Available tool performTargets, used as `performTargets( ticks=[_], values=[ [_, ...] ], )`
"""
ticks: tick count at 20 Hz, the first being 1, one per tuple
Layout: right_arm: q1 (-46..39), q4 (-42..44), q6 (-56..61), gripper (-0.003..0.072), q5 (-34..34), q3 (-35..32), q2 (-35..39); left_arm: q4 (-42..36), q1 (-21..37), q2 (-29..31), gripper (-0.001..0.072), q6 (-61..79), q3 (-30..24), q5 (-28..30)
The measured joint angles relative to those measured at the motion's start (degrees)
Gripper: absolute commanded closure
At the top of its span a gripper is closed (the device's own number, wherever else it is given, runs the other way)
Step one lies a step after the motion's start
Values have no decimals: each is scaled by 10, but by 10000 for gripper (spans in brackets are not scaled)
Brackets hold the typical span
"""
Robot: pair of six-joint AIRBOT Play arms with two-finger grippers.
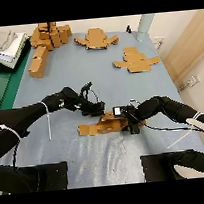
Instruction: Fold the box.
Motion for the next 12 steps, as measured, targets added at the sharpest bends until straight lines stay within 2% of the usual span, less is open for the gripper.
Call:
performTargets(
  ticks=[2, 5, 8, 12],
  values=[
    [0, 0, 0, 164, 0, 0, 0, 1, 14, 14, 699, 28, 6, -17],
    [0, 0, 0, 164, 0, 0, 0, 9, 38, 75, 699, 97, -2, -25],
    [0, 0, 0, 164, 0, 0, 0, 19, 44, 169, 699, 199, -51, -8],
    [0, 0, 0, 164, 0, 0, 0, 28, 22, 306, 690, 387, -148, 5]
  ],
)
